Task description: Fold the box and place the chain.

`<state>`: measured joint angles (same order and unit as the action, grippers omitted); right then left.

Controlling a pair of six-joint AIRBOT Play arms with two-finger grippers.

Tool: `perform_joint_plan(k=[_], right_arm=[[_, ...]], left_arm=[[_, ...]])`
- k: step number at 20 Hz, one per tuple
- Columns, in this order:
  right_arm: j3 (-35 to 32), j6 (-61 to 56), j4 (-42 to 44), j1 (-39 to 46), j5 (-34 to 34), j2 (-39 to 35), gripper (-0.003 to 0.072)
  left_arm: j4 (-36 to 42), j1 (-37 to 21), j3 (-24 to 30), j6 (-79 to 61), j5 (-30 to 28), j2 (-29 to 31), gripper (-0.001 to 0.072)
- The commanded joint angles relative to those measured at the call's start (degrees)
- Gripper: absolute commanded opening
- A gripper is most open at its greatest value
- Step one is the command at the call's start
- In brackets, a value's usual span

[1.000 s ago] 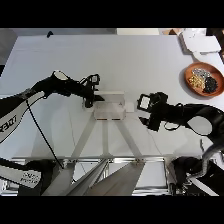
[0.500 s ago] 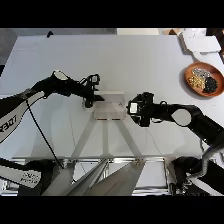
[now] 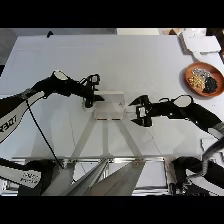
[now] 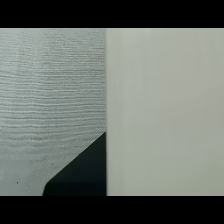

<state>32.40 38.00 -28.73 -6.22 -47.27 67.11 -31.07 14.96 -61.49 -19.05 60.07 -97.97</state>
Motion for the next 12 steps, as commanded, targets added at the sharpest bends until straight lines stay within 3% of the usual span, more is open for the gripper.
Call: perform_joint_plan(k=[1, 5, 7, 12], right_arm=[[0.33, 3.85, 1.64, 0.87, -1.84, 1.25, 0.0709], [0.33, -1.86, 2.23, 0.87, -1.81, 1.55, 0.0708], [0.31, -9.97, 2.23, 0.87, 4.79, 3.04, 0.0708], [0.31, -5.51, 8.28, 0.81, 7.96, 8.81, 0.0708]], left_arm=[[0.07, 0.02, -0.04, -0.02, 0.13, -0.04, 0.0012], [0.15, 0.02, -0.04, -0.02, 0.13, -0.04, 0.0012], [0.15, 0.02, -0.04, -0.02, 0.13, -0.04, 0.0012], [0.15, 0.02, -0.04, -0.02, 0.15, -0.04, 0.0012]])
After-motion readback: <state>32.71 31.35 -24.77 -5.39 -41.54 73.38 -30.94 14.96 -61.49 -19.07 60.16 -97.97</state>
